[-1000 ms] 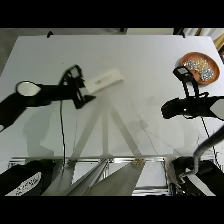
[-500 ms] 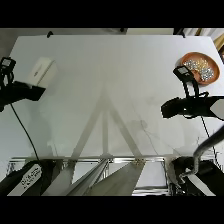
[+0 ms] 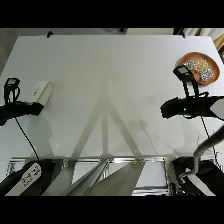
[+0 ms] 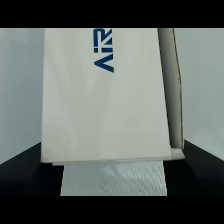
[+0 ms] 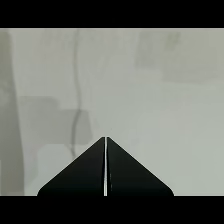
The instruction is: Fold the box and place the chain.
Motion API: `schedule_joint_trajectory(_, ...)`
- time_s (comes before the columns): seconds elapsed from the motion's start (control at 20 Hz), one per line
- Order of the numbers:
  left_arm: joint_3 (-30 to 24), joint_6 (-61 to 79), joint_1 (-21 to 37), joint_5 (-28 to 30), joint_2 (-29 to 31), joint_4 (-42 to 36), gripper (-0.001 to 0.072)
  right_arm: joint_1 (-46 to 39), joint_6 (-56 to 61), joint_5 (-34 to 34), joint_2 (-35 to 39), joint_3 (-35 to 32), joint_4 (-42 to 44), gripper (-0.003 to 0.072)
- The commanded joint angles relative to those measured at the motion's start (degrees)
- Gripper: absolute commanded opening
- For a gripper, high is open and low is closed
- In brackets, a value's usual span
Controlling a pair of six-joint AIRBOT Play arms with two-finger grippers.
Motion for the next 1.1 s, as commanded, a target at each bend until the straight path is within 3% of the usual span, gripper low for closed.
schedule_joint_trajectory(0.0,-0.76,-0.74,0.2,-4.17,-0.2,2.62,0.0375,-0.04,-0.02,0.04,0.0,0.07,0.63,0.0018)
schedule_joint_trajectory(0.15,-0.76,-3.61,0.2,-5.99,-0.17,3.74,0.0522,-0.04,-0.02,0.07,0.0,0.07,0.63,0.0018)
schedule_joint_trajectory(0.25,-0.76,-6.25,0.15,-6.14,0.0,4.28,0.0576,-0.04,-0.02,0.07,0.0,0.07,0.63,0.0018)
schedule_joint_trajectory(0.35,-0.74,-8.07,0.11,-6.21,0.44,4.66,0.07,-0.04,-0.02,0.04,0.02,0.07,0.63,0.0018)
schedule_joint_trajectory(0.75,-0.74,-10.67,0.02,-7.67,11.8,4.5,0.0702,-0.04,-0.02,0.07,0.02,0.07,0.68,0.0018)
schedule_joint_trajectory(1.05,-0.74,-10.6,-4.74,-6.91,17.79,4.72,0.0695,-0.04,-0.02,0.07,0.02,0.07,0.7,0.0018)
